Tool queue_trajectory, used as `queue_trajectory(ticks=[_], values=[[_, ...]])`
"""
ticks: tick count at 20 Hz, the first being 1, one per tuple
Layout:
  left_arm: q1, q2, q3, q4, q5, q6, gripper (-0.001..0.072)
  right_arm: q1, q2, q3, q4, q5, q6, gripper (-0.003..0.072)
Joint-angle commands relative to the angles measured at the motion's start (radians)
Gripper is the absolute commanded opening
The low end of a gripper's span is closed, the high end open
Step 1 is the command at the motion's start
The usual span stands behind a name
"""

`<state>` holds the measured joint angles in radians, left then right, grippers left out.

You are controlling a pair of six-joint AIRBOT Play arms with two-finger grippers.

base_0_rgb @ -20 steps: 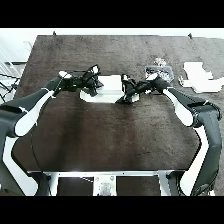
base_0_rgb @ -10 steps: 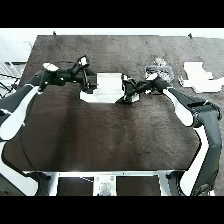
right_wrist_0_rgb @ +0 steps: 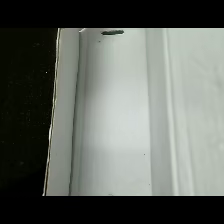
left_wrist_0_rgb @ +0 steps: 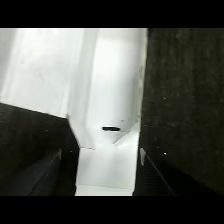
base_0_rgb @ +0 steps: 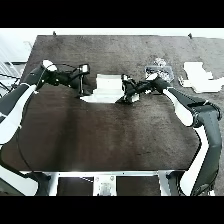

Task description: Fold the box and place the chain.

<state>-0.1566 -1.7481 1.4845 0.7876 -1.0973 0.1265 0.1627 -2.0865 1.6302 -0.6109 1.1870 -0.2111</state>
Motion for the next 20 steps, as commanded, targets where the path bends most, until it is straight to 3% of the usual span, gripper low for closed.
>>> queue_trajectory(ticks=[1, 7, 15, 20], values=[[-0.024, -0.021, 0.013, 0.073, -0.008, -0.025, 0.0572, 0.000, -0.001, 0.000, 0.000, 0.000, 0.001, 0.0505], [-0.024, -0.119, 0.152, 0.097, -0.086, -0.090, 0.0571, 0.000, -0.001, 0.000, 0.000, 0.000, 0.001, 0.0506], [-0.040, -0.125, 0.151, 0.123, -0.117, -0.115, 0.0571, 0.000, -0.001, 0.000, 0.000, 0.000, 0.001, 0.0505], [-0.061, -0.156, 0.151, 0.139, -0.068, -0.152, 0.0572, 0.000, -0.001, 0.000, 0.000, 0.000, 0.001, 0.0506]])
